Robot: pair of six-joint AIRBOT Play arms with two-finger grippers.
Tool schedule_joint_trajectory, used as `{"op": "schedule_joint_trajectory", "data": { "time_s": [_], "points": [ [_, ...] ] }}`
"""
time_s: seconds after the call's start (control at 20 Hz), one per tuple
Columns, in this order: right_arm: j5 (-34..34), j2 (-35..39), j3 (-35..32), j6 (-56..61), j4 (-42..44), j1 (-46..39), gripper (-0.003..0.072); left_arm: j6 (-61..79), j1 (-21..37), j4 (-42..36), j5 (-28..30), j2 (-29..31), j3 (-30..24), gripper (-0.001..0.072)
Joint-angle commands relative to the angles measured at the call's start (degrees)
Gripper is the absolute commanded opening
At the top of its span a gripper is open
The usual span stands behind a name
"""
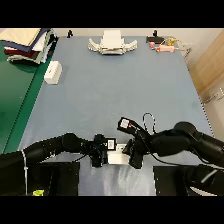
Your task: Fold the box.
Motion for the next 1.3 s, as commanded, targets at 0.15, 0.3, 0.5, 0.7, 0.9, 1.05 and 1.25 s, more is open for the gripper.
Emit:
{"op": "schedule_joint_trajectory", "data": {
  "time_s": [0.15, 0.3, 0.5, 0.7, 0.9, 1.05, 1.25],
  "points": [
    [8.0, 3.6, -3.8, -0.1, -15.7, 9.7, 0.0485, 0.0, 0.0, 0.0, 0.0, 0.0, 0.0, 0.0462],
    [8.0, 1.5, -3.8, -3.3, -20.7, 9.7, 0.0572, 0.0, 0.0, 0.0, 0.0, 0.0, 0.0, 0.0462],
    [8.9, 0.6, -3.8, -8.7, -21.2, 9.8, 0.0573, 0.0, 0.0, 0.0, 0.0, 0.0, 0.0, 0.0461],
    [8.9, 0.7, -2.5, -9.5, -21.2, 9.8, 0.0572, 0.0, 0.0, 0.0, 0.0, 0.0, 0.0, 0.0462],
    [8.9, 0.7, -1.1, -9.5, -21.2, 9.8, 0.0573, 0.0, 0.0, 0.0, 0.0, 0.0, 0.0, 0.0462],
    [8.9, 0.7, -0.4, -9.5, -21.1, 9.8, 0.0572, 0.0, 0.0, 0.0, 0.0, 0.0, 0.0, 0.0462],
    [8.9, 0.7, -0.3, -9.4, -21.1, 9.8, 0.0572, 0.0, 0.0, 0.0, 0.0, 0.0, 0.0, 0.0462]
  ]
}}
